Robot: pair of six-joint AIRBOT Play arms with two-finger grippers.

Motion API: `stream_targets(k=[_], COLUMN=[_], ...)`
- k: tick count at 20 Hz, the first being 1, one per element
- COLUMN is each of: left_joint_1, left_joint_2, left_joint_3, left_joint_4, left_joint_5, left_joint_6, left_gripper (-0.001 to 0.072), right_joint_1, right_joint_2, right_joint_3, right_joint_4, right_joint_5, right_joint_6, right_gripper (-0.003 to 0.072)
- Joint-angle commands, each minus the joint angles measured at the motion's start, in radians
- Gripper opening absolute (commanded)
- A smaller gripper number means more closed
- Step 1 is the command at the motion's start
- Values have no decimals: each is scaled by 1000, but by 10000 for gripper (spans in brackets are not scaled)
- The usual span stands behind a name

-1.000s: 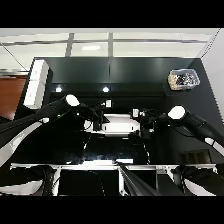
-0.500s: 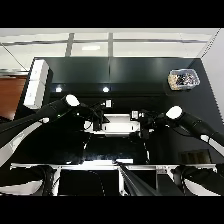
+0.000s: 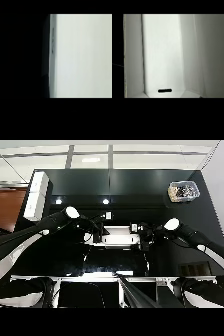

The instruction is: Fold the box and place the chain.

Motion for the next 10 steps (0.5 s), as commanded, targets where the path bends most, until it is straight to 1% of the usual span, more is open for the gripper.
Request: stream_targets(k=[1,8,9,10], left_joint_1=[0,0,0,0], left_joint_2=[0,0,0,0], left_joint_3=[-1,-1,-1,-1], left_joint_4=[0,0,0,0], left_joint_5=[0,0,0,0], left_joint_6=[0,0,0,0], left_gripper=[28,28,28,28], right_joint_1=[0,0,0,0], right_joint_2=[-13,-13,-13,-13], right_joint_3=[-1,-1,-1,-1], right_joint_4=[0,0,0,-1], right_joint_5=[-2,-7,-10,-10], right_joint_6=[-3,-3,-3,-3], right_gripper=[719,718,687,524])
